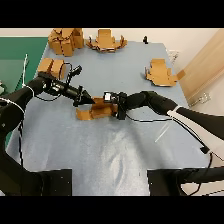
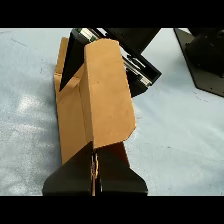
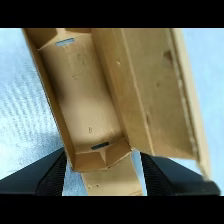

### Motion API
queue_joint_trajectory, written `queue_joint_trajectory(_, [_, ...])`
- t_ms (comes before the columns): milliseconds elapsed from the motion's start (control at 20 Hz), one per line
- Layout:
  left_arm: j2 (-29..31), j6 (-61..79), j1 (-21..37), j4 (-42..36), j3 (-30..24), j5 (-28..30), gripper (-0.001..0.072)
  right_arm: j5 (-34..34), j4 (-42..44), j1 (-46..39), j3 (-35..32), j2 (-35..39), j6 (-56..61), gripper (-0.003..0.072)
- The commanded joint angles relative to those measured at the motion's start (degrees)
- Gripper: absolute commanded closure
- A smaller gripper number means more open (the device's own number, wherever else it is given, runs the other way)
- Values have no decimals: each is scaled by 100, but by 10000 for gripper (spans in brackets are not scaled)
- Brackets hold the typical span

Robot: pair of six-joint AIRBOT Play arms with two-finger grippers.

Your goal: Fold the box.

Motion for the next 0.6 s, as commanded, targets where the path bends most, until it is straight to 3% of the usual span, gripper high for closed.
queue_joint_trajectory(0, [-4, 2, 4, 2, 0, 179, 697, -940, 306, -109, 452, -345, -481, 30])
queue_joint_trajectory(250, [-4, 2, -4, 0, 0, 586, 697, -933, 313, -109, 549, -433, -481, 37])
queue_joint_trajectory(350, [-4, 0, -7, 0, 0, 651, 697, -935, 354, -109, 549, -433, -481, 123])
queue_joint_trajectory(550, [-4, 0, -7, -2, 0, 654, 696, -994, 409, -109, 549, -433, -476, 123])
